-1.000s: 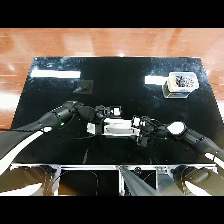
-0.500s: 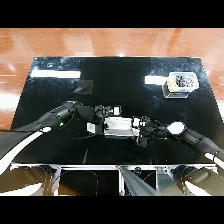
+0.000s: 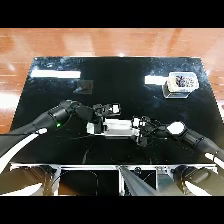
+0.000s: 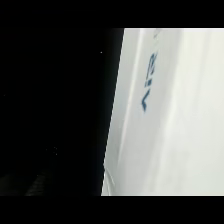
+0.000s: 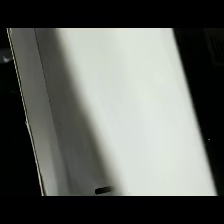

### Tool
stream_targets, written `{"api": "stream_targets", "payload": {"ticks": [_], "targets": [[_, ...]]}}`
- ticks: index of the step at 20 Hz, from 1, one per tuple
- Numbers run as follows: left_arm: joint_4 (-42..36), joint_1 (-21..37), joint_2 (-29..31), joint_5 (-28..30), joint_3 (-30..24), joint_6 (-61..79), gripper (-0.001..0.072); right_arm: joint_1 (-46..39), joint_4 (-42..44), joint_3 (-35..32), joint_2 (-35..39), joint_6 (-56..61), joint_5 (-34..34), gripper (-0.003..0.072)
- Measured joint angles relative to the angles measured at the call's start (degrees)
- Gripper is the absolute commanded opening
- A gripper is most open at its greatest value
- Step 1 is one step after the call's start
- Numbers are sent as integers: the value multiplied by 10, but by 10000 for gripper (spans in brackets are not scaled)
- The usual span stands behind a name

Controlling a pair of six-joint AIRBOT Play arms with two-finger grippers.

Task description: Fold the box and place the chain.

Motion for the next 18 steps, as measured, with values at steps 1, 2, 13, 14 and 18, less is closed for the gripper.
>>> {"api": "stream_targets", "payload": {"ticks": [1, 2, 13, 14, 18], "targets": [[14, 0, 4, 0, 0, -13, 623, 0, 0, 0, 0, 0, -1, 620], [25, 0, 10, 2, 0, -24, 623, 0, 0, 0, 0, 0, -1, 621], [204, 0, 98, 58, 0, -226, 617, 0, -14, 0, -2, 0, -9, 620], [221, 0, 110, 75, 0, -256, 616, 0, -14, 0, -2, 0, -9, 620], [251, 3, 158, 129, -8, -356, 616, 0, -16, 0, -2, 0, -10, 620]]}}
